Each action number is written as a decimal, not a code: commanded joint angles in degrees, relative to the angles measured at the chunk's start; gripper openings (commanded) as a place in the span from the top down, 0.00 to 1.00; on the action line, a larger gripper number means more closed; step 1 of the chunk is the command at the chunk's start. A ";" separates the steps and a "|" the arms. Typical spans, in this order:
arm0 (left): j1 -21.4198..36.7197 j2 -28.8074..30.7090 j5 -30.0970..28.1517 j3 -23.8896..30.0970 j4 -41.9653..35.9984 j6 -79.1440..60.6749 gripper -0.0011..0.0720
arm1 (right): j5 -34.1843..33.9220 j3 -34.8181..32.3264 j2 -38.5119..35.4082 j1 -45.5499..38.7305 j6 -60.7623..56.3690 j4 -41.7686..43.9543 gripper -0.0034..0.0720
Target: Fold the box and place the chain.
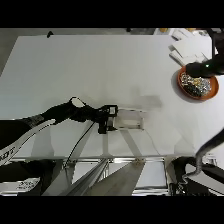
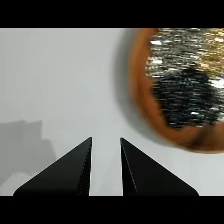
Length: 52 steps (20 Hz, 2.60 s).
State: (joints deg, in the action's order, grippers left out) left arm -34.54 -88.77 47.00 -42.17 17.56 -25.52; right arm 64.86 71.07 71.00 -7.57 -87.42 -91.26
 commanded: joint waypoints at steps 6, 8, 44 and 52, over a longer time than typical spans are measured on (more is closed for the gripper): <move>0.04 0.04 -0.02 -0.04 0.02 0.00 0.79 | -6.95 0.83 17.59 -10.40 5.44 0.17 0.71; 0.04 0.04 0.00 -0.04 0.02 0.00 0.79 | -7.72 0.83 19.98 -10.40 5.46 0.17 0.71; 0.04 0.04 0.00 -0.04 0.02 0.00 0.79 | 18.71 0.76 -31.58 0.72 8.90 20.59 0.93; 0.04 0.04 -0.02 -0.04 0.02 0.00 0.79 | 21.40 -0.72 -40.11 17.99 1.84 25.79 0.93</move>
State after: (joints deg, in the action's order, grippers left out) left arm -34.54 -88.77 47.00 -42.17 17.56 -25.50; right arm 85.62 71.26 33.39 4.82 -82.56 -67.37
